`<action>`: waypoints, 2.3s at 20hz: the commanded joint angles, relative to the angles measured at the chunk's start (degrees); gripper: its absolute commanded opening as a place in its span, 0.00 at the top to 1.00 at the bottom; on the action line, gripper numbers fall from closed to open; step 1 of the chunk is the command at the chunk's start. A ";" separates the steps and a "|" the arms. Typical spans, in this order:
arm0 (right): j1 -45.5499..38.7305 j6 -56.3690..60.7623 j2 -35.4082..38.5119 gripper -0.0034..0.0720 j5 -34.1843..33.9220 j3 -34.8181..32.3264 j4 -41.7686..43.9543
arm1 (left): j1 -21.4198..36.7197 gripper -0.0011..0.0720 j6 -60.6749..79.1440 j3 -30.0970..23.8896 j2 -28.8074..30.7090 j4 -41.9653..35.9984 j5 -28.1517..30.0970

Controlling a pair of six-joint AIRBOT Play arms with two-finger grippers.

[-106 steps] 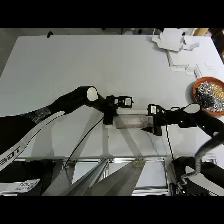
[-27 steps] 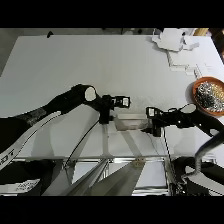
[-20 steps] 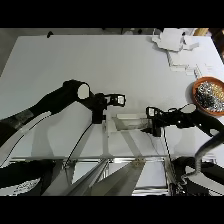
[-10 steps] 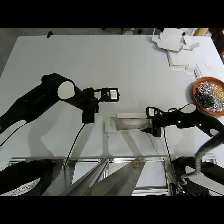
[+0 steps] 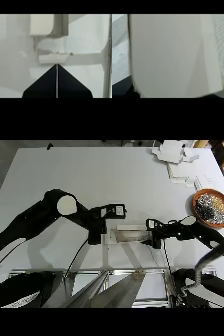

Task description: Fold the box and place the chain.

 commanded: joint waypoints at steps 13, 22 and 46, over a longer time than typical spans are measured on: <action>-0.02 0.00 -0.02 0.26 0.02 0.02 0.00 | -10.80 0.98 -0.04 0.00 -9.38 -1.22 18.86; -0.02 0.00 -0.02 0.26 0.00 0.02 0.02 | -6.23 0.98 -0.04 0.00 -9.44 -1.40 31.82; -0.02 0.00 -0.02 0.26 0.00 0.02 0.00 | 2.23 0.98 -6.64 0.00 -7.37 1.81 13.11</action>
